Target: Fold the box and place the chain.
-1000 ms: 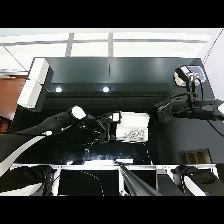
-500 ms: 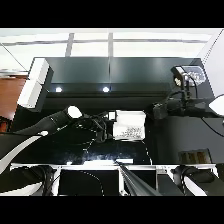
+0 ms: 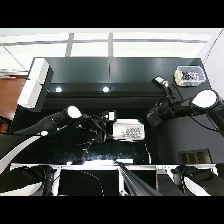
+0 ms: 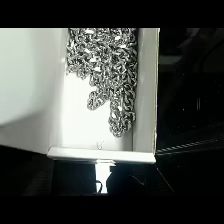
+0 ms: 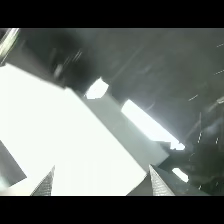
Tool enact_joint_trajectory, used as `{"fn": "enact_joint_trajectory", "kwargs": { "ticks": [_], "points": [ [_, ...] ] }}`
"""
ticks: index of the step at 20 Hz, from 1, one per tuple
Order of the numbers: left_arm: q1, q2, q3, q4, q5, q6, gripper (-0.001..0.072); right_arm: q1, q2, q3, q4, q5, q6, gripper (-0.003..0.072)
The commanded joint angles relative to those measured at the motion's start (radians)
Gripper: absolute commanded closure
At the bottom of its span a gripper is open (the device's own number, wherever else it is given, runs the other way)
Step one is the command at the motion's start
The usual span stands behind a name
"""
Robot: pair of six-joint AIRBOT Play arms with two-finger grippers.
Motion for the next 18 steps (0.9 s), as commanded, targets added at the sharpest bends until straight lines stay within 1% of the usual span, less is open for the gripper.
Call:
{"fn": "enact_joint_trajectory", "kwargs": {
  "ticks": [1,5,8,10,11,12,13,18],
  "points": [
    [0.001,0.001,0.000,0.002,0.002,0.000,0.0422,0.001,-0.007,0.005,-0.013,0.158,-0.107,-0.0004],
    [0.001,0.001,0.000,0.002,0.002,0.000,0.0422,0.001,-0.008,0.005,-0.012,0.120,-0.225,-0.0004],
    [0.001,0.001,0.000,0.002,0.002,0.000,0.0422,0.018,-0.008,-0.003,-0.004,0.048,-0.415,-0.0004],
    [0.001,0.001,0.000,0.002,0.002,0.000,0.0422,0.046,-0.008,-0.023,-0.002,0.006,-0.478,-0.0004],
    [0.001,0.001,0.000,0.002,0.002,0.000,0.0422,0.063,-0.008,-0.036,-0.003,0.001,-0.488,-0.0001],
    [0.001,0.001,0.000,0.002,0.002,0.000,0.0422,0.084,-0.008,-0.049,-0.005,0.000,-0.488,0.0059],
    [0.001,0.001,0.000,0.002,0.002,0.000,0.0422,0.103,-0.008,-0.062,-0.005,-0.006,-0.488,0.0072],
    [0.001,0.001,0.000,0.002,0.002,0.000,0.0422,0.187,-0.008,-0.079,-0.017,-0.093,-0.488,0.0073]
  ]
}}
